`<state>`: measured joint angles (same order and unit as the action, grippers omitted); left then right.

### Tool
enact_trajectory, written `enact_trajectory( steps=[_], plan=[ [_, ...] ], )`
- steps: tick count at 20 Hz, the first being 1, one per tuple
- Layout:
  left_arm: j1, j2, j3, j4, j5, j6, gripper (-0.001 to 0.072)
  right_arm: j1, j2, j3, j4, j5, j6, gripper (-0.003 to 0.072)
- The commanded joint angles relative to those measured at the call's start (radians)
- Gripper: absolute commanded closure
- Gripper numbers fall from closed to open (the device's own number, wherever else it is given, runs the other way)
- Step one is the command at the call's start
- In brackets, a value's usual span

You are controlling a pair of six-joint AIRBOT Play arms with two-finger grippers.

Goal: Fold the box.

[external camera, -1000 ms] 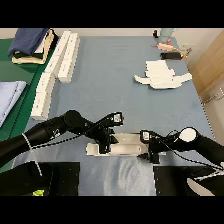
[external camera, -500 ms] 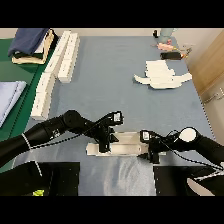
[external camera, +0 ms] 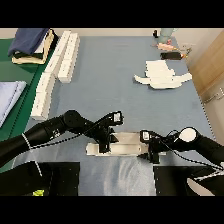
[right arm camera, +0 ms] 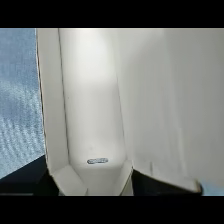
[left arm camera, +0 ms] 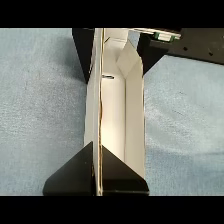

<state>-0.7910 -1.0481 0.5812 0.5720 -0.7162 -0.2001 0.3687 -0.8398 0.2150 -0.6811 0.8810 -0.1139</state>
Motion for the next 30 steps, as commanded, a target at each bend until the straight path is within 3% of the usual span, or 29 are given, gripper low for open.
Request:
enact_trajectory(
  steps=[1,2,3,4,5,8,12,15,16,17,18,21,24,27,30],
  plan=[
    [-0.001,0.0,0.0,0.0,-0.001,-0.003,0.069,0.0,0.0,0.001,0.0,0.0,0.0,0.0095],
    [0.0,0.0,0.0,0.0,-0.001,-0.003,0.069,0.0,0.0,0.001,0.0,0.0,0.0,0.0095],
    [0.0,0.001,0.0,0.0,0.002,-0.003,0.0612,0.0,0.0,0.001,0.0,0.0,0.0,0.0094],
    [0.001,0.003,0.0,0.0,0.002,-0.003,0.0297,0.0,0.0,0.001,0.0,0.0,0.0,0.0094],
    [0.001,0.003,0.001,0.0,0.002,-0.005,0.0182,0.0,0.0,0.001,0.0,0.0,0.0,0.0094],
    [0.001,0.012,0.01,0.047,-0.002,-0.072,0.018,0.0,0.0,0.001,0.0,0.0,0.0,0.0094],
    [0.001,0.114,0.012,0.279,-0.029,-0.353,0.018,0.0,0.0,0.001,0.0,0.0,0.0,0.0094],
    [0.001,0.22,0.012,0.397,-0.097,-0.541,0.0186,0.0,0.0,0.001,0.0,0.0,0.0,0.0094],
    [0.001,0.251,0.012,0.443,-0.116,-0.615,0.0308,0.0,0.0,0.001,0.0,0.0,0.0,0.0095],
    [0.001,0.274,0.012,0.489,-0.137,-0.681,0.0528,0.0,0.0,0.001,0.0,0.0,0.0,0.0094],
    [0.001,0.293,0.012,0.525,-0.166,-0.732,0.069,0.0,0.0,0.001,0.0,0.0,0.0,0.0094],
    [0.0,0.299,0.012,0.475,-0.23,-0.929,0.0692,0.0,0.0,0.001,0.0,0.0,0.0,0.0095],
    [-0.001,0.266,0.02,0.176,-0.202,-0.908,0.0692,0.0,0.0,0.001,0.0,0.0,0.0,0.0094],
    [0.0,0.164,0.081,0.067,-0.134,-0.924,0.0692,0.0,0.0,0.001,0.0,0.0,0.0,0.0095],
    [0.002,0.011,0.157,0.05,-0.14,-0.925,0.0692,0.0,0.0,0.001,0.0,0.0,0.0,0.0094]
  ],
)
